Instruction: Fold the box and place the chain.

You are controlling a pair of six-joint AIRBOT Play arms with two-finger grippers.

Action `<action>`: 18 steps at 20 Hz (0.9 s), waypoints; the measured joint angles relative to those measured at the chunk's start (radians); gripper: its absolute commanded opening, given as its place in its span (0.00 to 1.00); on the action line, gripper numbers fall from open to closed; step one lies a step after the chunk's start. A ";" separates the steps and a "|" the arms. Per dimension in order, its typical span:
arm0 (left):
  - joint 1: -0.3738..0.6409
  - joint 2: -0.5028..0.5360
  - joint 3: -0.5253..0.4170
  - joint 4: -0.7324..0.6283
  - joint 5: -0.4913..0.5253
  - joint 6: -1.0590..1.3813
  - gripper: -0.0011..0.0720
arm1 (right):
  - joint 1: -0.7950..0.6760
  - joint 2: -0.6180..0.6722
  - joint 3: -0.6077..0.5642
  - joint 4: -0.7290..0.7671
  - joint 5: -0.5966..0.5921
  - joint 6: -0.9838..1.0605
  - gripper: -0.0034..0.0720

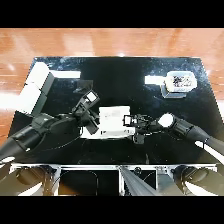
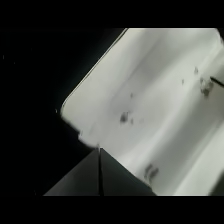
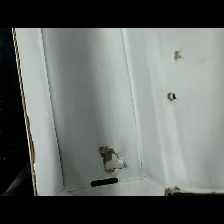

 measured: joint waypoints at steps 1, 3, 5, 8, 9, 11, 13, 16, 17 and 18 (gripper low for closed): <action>0.020 0.015 -0.001 0.002 0.080 -0.001 0.04 | 0.000 0.000 0.000 0.000 0.000 0.000 0.86; 0.054 0.033 -0.010 0.002 0.218 -0.003 0.04 | 0.000 0.000 0.000 0.000 0.000 0.000 0.86; 0.082 0.042 -0.027 0.002 0.315 -0.003 0.26 | 0.000 0.000 0.000 0.000 0.000 0.000 0.86; 0.104 0.048 -0.055 -0.009 0.370 -0.004 0.87 | 0.000 0.000 0.000 0.000 0.000 0.000 0.86; 0.107 0.050 -0.061 -0.011 0.376 -0.003 0.87 | 0.000 0.000 0.000 0.000 0.000 0.000 0.86; 0.109 0.051 -0.069 -0.014 0.389 0.028 0.87 | 0.000 0.000 0.000 0.000 0.000 0.000 0.86; 0.100 0.052 -0.073 -0.019 0.373 0.103 0.87 | 0.000 0.000 0.000 0.000 0.000 0.000 0.86; 0.067 0.047 -0.076 -0.025 0.288 0.239 0.86 | 0.000 0.000 0.000 0.000 0.000 0.000 0.86; 0.053 0.040 -0.076 -0.025 0.256 0.275 0.86 | 0.000 0.000 0.000 0.001 0.000 0.000 0.86; 0.037 0.030 -0.076 -0.026 0.225 0.306 0.86 | 0.000 0.000 0.000 0.001 0.000 0.000 0.86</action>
